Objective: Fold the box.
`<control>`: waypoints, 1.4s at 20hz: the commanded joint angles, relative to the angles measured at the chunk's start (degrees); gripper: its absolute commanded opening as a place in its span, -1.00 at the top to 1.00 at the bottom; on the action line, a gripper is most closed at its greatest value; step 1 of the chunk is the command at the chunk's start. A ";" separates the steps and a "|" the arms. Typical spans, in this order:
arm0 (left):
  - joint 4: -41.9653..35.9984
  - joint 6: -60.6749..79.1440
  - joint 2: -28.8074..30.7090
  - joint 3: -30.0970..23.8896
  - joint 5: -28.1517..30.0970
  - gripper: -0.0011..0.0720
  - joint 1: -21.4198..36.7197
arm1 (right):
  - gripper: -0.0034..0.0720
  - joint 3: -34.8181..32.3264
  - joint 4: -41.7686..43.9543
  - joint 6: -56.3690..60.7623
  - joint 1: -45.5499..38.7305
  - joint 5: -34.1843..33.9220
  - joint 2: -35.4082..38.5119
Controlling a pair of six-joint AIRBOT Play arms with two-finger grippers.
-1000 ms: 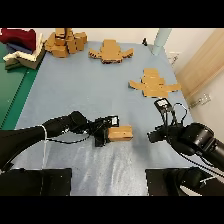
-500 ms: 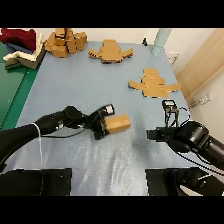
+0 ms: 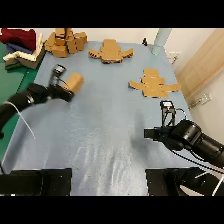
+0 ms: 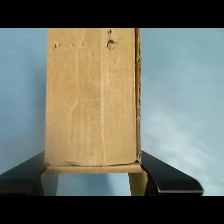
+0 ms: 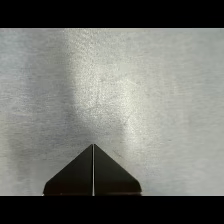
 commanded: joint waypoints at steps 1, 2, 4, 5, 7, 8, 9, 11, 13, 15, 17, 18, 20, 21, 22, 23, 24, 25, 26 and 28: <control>13.92 -16.13 -10.64 15.04 -5.05 -0.33 9.11 | 0.90 0.04 -0.17 2.54 -0.02 2.16 -2.10; 18.34 -21.03 -14.43 20.31 -6.93 -0.33 9.90 | 0.90 0.04 -0.15 2.62 -0.02 2.93 -2.60; 25.53 -31.06 -20.87 29.16 -8.17 -0.33 10.47 | 0.90 0.04 -0.15 2.67 -0.02 4.61 -3.43; 27.91 -34.82 -23.56 32.96 -8.20 -0.33 10.45 | 0.90 0.04 -0.13 2.67 -0.02 5.42 -3.69; 30.77 -40.28 -28.79 40.72 -9.11 -0.33 10.49 | 0.90 0.04 0.07 2.67 -0.02 6.69 -3.91; 31.67 -42.36 -31.36 44.50 -10.45 -0.33 10.49 | 0.90 0.04 0.13 2.67 -0.02 7.04 -4.02; 32.15 -43.80 -33.73 47.76 -12.13 -0.33 10.49 | 0.90 0.04 0.26 2.67 -0.02 7.26 -4.20; 32.09 -43.93 -36.85 51.34 -14.32 -0.33 10.36 | 0.90 0.04 0.28 2.67 -0.02 7.37 -4.46; 31.85 -43.52 -37.77 51.41 -12.74 -0.33 10.12 | 0.90 0.04 0.26 2.67 -0.02 7.39 -4.55; 31.89 -43.52 -37.99 51.41 -10.99 -0.33 10.12 | 0.90 0.04 0.24 2.67 -0.02 7.39 -4.55; 31.85 -43.52 -37.99 51.41 -10.05 -0.33 10.08 | 0.90 0.04 0.26 2.67 -0.02 7.39 -4.55; 31.85 -43.54 -37.99 51.41 -10.05 -0.33 10.08 | 0.90 0.04 0.24 2.67 -0.02 7.39 -4.55; 31.76 -43.56 -37.99 51.41 -10.12 -0.33 10.01 | 0.90 0.04 0.26 2.67 -0.02 7.39 -4.55; 31.74 -43.56 -37.99 51.41 -10.40 -0.33 10.01 | 0.90 0.04 0.26 2.67 -0.02 7.39 -4.55; 31.74 -43.56 -37.99 51.39 -10.56 -0.33 10.01 | 0.90 0.04 0.26 2.67 -0.02 7.39 -4.55; 31.76 -43.54 -37.99 51.41 -10.58 -0.43 10.03 | 0.90 0.04 0.26 2.67 -0.02 7.39 -4.55; 31.76 -43.87 -37.99 51.41 -10.67 -0.93 10.03 | 0.90 0.04 0.28 2.67 -0.02 7.39 -4.55; 31.78 -43.85 -37.97 51.41 -11.67 -0.93 10.14 | 0.90 0.04 0.28 2.67 -0.02 7.39 -4.55; 31.87 -43.82 -37.90 51.47 -13.27 -0.94 10.27 | 0.90 0.04 0.26 2.67 -0.02 7.41 -4.55; 32.87 -43.78 -37.68 52.33 -19.78 -0.95 10.95 | 0.90 0.04 0.28 2.67 -0.02 7.45 -4.55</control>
